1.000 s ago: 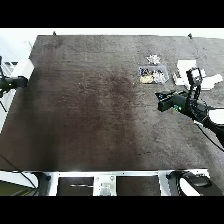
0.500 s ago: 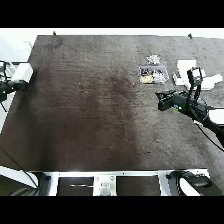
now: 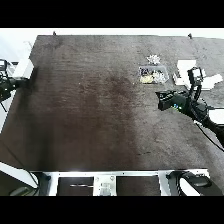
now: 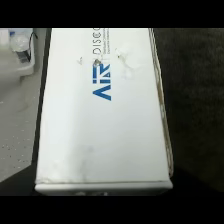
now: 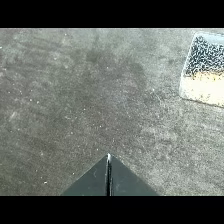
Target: Fold the box and place the chain.
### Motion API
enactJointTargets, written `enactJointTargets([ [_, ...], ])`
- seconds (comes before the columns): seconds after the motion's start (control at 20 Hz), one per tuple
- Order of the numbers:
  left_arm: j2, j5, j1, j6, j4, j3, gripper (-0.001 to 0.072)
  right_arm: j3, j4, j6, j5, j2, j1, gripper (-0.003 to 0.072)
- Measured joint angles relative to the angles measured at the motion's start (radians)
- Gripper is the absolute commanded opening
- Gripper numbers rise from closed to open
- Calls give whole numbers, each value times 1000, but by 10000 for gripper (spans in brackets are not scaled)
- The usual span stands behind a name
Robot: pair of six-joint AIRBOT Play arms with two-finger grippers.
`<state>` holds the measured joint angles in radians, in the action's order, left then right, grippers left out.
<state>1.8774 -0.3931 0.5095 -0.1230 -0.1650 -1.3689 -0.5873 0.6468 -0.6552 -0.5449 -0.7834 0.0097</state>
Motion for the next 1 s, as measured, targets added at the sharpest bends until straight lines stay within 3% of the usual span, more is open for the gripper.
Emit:
enactJointTargets([
  [0.2, 42, -25, -1, -87, 74, -5, 21, 0, -6, 0, 4, 0, 0, 10],
  [0.25, 48, -27, -1, -108, 85, -5, 73, 0, -8, 0, 6, 0, 0, 10],
  [0.3, 54, -28, -1, -123, 89, -4, 425, 0, -8, 0, 7, 0, 0, 10],
  [0.35, 56, -29, -1, -137, 100, -5, 707, 0, -9, 0, 9, 0, 0, 10],
  [0.45, 58, -29, -1, -152, 113, -6, 708, 0, -10, 0, 11, 0, 0, 14],
  [0.55, 61, -21, -1, -161, 118, -6, 712, 0, -11, 0, 13, 0, 0, 210],
  [0.8, 54, -21, 0, -171, 125, -11, 720, 0, -11, 0, 20, 0, 0, 519],
  [1.0, -2, -50, 3, -158, 120, -15, 720, 0, -11, 0, 22, 2, 0, 578],
])
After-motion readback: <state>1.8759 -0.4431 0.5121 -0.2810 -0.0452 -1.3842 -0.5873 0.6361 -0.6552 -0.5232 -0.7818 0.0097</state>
